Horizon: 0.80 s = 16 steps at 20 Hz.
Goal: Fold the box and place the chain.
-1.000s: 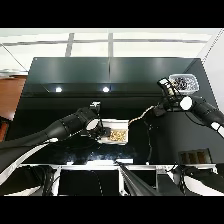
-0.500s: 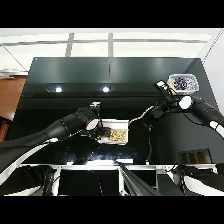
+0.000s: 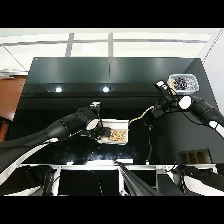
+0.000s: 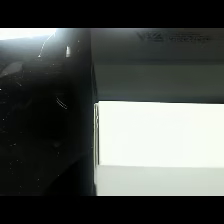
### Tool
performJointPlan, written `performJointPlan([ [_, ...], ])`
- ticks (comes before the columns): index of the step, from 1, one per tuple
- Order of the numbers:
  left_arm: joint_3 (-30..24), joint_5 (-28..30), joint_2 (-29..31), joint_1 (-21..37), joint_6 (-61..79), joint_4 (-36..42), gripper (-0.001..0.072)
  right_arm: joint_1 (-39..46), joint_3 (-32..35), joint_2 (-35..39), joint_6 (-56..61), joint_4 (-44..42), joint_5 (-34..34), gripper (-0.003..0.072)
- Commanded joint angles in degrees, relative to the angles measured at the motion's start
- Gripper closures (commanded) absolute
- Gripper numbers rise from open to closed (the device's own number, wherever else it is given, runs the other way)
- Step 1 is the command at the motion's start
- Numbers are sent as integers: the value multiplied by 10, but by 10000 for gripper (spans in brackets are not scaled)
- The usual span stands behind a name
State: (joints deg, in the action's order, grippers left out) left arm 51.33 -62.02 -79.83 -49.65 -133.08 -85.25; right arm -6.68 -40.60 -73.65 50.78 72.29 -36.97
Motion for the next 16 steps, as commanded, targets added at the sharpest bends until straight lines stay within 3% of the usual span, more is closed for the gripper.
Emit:
performJointPlan([
  [1, 0, 0, 0, 0, 0, 0, 677, 0, 0, 9, 15, 3, -6, 658],
  [5, 0, 0, 0, 0, 0, 0, 676, 0, 0, 58, 16, 3, -42, 659],
  [11, 0, 0, 0, 0, 0, -2, 677, 0, -17, 192, 15, -44, -170, 659],
  [16, 0, 0, 0, 0, 0, -2, 677, 0, -102, 272, 13, -150, -291, 660],
])
